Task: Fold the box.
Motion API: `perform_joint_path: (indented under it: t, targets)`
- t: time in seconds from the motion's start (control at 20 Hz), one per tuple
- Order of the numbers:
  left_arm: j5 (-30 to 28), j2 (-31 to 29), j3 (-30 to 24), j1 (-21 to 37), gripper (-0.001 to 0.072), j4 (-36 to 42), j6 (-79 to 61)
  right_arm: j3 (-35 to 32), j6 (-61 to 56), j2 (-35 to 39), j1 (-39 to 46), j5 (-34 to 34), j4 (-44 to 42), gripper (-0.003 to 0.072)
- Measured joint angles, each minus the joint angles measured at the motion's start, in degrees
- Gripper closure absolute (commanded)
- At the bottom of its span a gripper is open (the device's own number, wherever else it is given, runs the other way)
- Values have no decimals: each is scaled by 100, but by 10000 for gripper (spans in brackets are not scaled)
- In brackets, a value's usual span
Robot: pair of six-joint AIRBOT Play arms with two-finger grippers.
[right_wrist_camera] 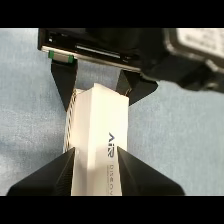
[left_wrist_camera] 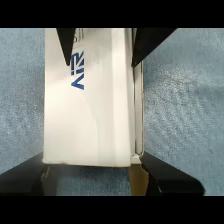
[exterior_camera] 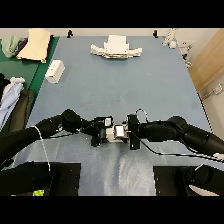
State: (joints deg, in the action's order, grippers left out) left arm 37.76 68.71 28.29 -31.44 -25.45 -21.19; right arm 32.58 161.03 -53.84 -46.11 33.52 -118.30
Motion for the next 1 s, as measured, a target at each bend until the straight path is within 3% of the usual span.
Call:
perform_joint_path:
  t: [0.05,0.45,0.6,0.65,0.85,1.0]
  targets:
    - [-2,0,0,0,214,0,2,0,0,20,0,15,-37,196]
    - [-11,0,0,0,214,2,2,-2,-181,426,22,125,-236,212]
    - [-11,0,0,0,214,2,4,-2,-1010,721,160,101,-295,608]
    - [-13,0,0,-2,214,2,4,-11,-1329,785,201,92,-306,681]
    - [-13,0,0,-2,214,2,4,-297,-2354,916,295,-31,-678,683]
    - [-13,0,0,-2,214,2,4,-761,-2715,1010,236,-533,-1128,683]
